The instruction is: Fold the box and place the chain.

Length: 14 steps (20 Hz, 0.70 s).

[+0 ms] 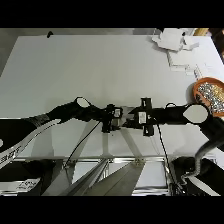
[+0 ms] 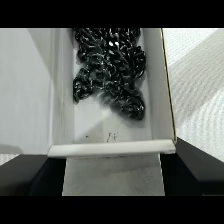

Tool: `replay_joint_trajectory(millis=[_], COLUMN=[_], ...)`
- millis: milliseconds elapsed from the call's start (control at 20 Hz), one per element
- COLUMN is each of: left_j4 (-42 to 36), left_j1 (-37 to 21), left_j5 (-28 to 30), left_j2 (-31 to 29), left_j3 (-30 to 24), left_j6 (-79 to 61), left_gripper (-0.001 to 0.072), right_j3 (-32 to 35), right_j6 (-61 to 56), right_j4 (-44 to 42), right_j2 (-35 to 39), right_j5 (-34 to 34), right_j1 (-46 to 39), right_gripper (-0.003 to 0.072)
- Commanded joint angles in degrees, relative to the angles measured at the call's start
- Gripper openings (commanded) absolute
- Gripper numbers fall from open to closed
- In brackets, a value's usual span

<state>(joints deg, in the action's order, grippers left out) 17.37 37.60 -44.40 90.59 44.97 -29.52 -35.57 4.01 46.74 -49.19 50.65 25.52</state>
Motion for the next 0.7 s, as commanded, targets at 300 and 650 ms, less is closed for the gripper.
replay_joint_trajectory(millis=[300,650], left_j4=[0.0,0.0], left_j1=[0.0,0.0], left_j5=[0.0,0.0], left_j2=[0.0,0.0], left_j3=[0.0,0.0], left_j6=[0.0,0.0], left_gripper=[0.0504,0.0504], right_j3=[-6.6,-6.5], right_j6=[-5.0,-2.9], right_j4=[24.2,31.3], right_j2=[-3.1,-16.3], right_j5=[11.1,7.1], right_j1=[-27.4,-30.9], right_gripper=[0.0234,0.0228])
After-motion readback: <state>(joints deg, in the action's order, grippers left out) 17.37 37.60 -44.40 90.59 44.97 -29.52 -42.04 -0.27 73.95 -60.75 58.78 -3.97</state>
